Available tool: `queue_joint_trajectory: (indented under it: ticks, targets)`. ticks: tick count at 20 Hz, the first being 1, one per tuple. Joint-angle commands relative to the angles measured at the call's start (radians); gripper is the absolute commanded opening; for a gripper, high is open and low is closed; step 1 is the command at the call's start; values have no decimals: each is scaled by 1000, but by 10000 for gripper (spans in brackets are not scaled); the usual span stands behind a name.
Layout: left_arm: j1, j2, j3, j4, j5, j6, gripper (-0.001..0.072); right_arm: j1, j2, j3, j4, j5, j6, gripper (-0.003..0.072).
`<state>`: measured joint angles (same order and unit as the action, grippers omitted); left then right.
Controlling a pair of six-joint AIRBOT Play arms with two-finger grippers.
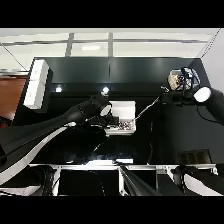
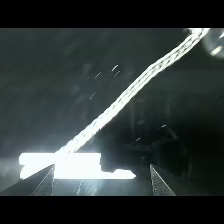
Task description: Fold the box and place the chain.
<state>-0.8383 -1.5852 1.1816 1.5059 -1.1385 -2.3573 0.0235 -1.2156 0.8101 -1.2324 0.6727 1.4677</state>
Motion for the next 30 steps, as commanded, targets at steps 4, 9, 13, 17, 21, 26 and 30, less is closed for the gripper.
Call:
queue_joint_trajectory:
  ticks: [4, 9, 13, 17, 21, 26, 30]
  targets:
    - [1, 0, 0, 0, 1, 0, 28, 145, -212, 158, -517, -69, 522, 587]
    - [0, 0, 0, 0, 1, 0, 29, 153, -311, 232, -503, 24, 695, 480]
    - [0, 0, 0, 0, 1, 0, 28, 153, -327, 233, -480, 40, 725, 480]
    - [0, 0, 0, 0, 1, 0, 28, 153, -332, 233, -457, 46, 725, 480]
    - [0, 0, 0, 0, 0, 0, 29, 153, -332, 233, -444, 51, 723, 251]
    - [0, 0, 0, 0, 1, 0, 29, 153, -330, 235, -465, 81, 708, 75]
    - [0, 0, 0, 0, 1, 0, 29, 153, -318, 235, -474, 84, 701, 58]
